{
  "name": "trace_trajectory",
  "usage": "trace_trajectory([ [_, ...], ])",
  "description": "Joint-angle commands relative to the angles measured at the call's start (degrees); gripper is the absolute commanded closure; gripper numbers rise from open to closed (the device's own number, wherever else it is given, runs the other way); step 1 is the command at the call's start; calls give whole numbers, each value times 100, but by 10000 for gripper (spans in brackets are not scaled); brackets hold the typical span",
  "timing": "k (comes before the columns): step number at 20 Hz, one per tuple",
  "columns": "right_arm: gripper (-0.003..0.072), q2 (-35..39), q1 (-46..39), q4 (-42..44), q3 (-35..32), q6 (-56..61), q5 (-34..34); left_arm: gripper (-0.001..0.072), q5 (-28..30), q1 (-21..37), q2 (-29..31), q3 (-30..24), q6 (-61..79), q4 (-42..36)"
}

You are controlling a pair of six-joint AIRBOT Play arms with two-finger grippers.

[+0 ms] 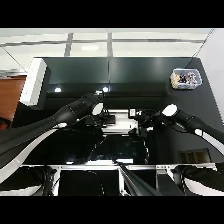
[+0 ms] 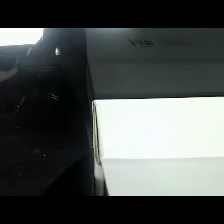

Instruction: Fold the box and place the chain.

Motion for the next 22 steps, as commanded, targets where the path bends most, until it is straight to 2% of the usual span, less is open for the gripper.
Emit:
trace_trajectory([
  [1, 444, 0, 0, -4, 0, -2, 4, 687, -11, 7, -20, 15, 17, 52],
  [2, 442, 0, 0, -4, 0, 0, 2, 687, -11, 7, -20, 15, 20, 68],
  [3, 305, 0, 0, -2, 0, 2, 0, 687, -9, 7, -20, 15, 22, 68],
  [4, 38, 13, 0, -9, 0, 15, 2, 687, -9, 7, -20, 15, 74, 68],
  [5, -26, 63, -11, -55, 0, 120, 9, 687, -26, 7, -20, 15, 160, 63],
  [12, -25, 866, -72, -778, 0, 643, 542, 688, -72, 7, -2, 15, 190, 59],
  [13, -19, 872, -70, -778, 0, 640, 555, 687, -72, 7, -2, 15, 190, 59],
  [15, 203, 872, -70, -778, 0, 640, 575, 687, -66, 7, -2, 15, 190, 57],
  [16, 220, 872, -70, -774, 0, 643, 605, 687, -57, 7, -2, 15, 190, 55],
  [18, 452, 872, -68, -662, 0, 695, 684, 687, -50, 7, -2, 15, 190, 55],
  [19, 519, 870, -55, -570, -2, 737, 680, 687, -50, 7, -2, 15, 190, 55],
  [22, 520, 732, 59, -2, -2, 741, 509, 687, -48, 7, -2, 15, 190, 37],
])
